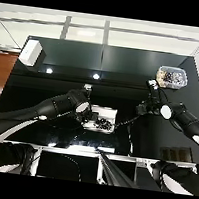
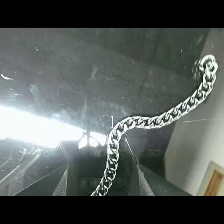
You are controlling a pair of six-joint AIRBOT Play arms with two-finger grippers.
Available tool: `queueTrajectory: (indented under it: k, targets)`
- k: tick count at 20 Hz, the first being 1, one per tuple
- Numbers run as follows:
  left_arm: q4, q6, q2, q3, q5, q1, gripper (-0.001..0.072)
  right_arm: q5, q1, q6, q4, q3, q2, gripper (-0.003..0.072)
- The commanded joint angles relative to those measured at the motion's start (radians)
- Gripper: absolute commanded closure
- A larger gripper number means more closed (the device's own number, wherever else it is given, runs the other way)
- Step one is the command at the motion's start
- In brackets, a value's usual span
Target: Fold the box and place the chain.
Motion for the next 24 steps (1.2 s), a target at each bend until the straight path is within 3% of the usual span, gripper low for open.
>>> queueTrajectory:
  k: [1, 4, 8, 11, 16, 24]
  targets:
    - [0.0, 0.0, -0.001, 0.0, 0.0, 0.0, 0.0678, 0.02, 0.002, 0.031, -0.014, 0.0, -0.013, 0.0206]
    - [0.0, 0.0, -0.001, 0.0, 0.0, 0.0, 0.0678, 0.023, 0.003, 0.031, -0.01, 0.0, -0.015, 0.0207]
    - [0.0, 0.0, -0.001, 0.0, 0.0, 0.0, 0.0678, 0.06, 0.003, 0.03, -0.01, 0.0, -0.024, 0.0578]
    - [0.0, 0.0, -0.001, 0.0, 0.0, 0.0, 0.0678, 0.082, 0.002, 0.031, -0.01, 0.001, -0.023, 0.0674]
    - [0.0, 0.0, -0.001, 0.0, 0.0, 0.0, 0.0678, 0.169, 0.002, 0.031, -0.01, 0.015, 0.035, 0.0668]
    - [0.0, 0.0, -0.001, 0.0, 0.0, 0.0, 0.0678, 0.483, 0.002, 0.029, 0.011, 0.195, 0.294, 0.0669]
